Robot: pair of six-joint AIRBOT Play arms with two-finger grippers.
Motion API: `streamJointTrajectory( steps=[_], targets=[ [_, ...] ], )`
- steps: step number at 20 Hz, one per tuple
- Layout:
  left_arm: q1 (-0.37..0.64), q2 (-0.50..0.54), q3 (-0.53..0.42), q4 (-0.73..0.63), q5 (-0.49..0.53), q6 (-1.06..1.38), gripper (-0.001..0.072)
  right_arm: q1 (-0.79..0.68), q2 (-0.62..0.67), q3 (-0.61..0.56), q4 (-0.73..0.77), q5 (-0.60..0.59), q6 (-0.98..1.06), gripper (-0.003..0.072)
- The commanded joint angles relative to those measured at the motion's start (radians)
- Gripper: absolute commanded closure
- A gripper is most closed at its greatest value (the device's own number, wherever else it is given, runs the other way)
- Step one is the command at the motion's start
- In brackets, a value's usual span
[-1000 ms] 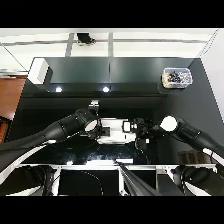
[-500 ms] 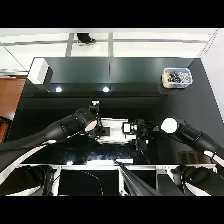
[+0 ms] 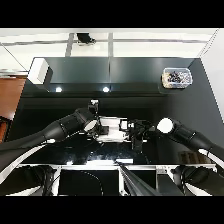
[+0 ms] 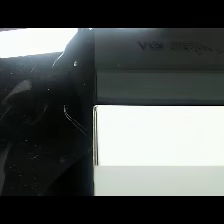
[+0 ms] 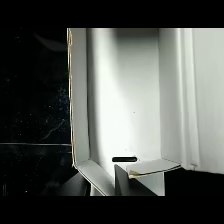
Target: Fold the box and place the chain.
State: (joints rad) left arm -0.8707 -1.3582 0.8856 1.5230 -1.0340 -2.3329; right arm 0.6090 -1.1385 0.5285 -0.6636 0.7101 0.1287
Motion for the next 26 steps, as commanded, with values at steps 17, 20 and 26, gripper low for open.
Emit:
streamJointTrajectory(
  steps=[17,20,26],
  targets=[
    [0.0,0.0,0.001,-0.016,-0.021,0.015,0.0682,0.002,0.018,0.003,-0.089,0.037,0.084,0.0309],
    [0.0,0.0,0.001,-0.017,-0.021,0.015,0.0682,0.002,0.018,0.003,-0.089,0.006,0.084,0.0309],
    [0.0,0.0,0.001,-0.017,-0.015,0.015,0.0682,0.004,0.016,0.003,-0.044,-0.021,0.08,0.0309]
  ],
)
